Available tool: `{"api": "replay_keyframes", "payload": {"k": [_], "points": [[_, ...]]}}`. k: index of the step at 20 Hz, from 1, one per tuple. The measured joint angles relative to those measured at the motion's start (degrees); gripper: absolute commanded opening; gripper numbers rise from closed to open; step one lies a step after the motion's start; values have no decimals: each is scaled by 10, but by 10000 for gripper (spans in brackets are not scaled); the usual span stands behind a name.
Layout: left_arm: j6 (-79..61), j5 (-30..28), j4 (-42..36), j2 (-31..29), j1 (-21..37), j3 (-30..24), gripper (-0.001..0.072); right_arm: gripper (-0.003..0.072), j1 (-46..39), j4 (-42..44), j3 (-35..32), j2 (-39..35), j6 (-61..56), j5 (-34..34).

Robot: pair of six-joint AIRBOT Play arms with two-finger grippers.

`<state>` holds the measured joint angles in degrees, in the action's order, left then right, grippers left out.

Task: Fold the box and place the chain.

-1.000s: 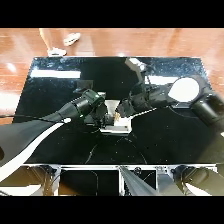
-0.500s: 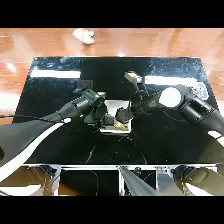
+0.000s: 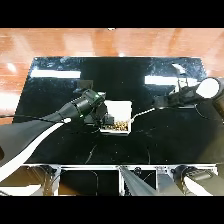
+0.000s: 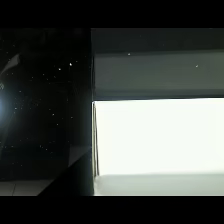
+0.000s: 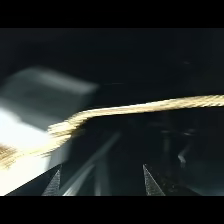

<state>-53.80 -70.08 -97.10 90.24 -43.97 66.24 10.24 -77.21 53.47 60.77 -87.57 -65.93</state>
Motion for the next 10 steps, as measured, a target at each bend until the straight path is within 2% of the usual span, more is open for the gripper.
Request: {"api": "replay_keyframes", "payload": {"k": [4, 10], "points": [[0, 1, 2, 0, 0, 0, 22, 576, -59, -38, -34, 24, -17, 71], [-2, 0, 2, 0, 0, 0, 22, 575, -76, -122, -45, 101, -13, 152]]}}
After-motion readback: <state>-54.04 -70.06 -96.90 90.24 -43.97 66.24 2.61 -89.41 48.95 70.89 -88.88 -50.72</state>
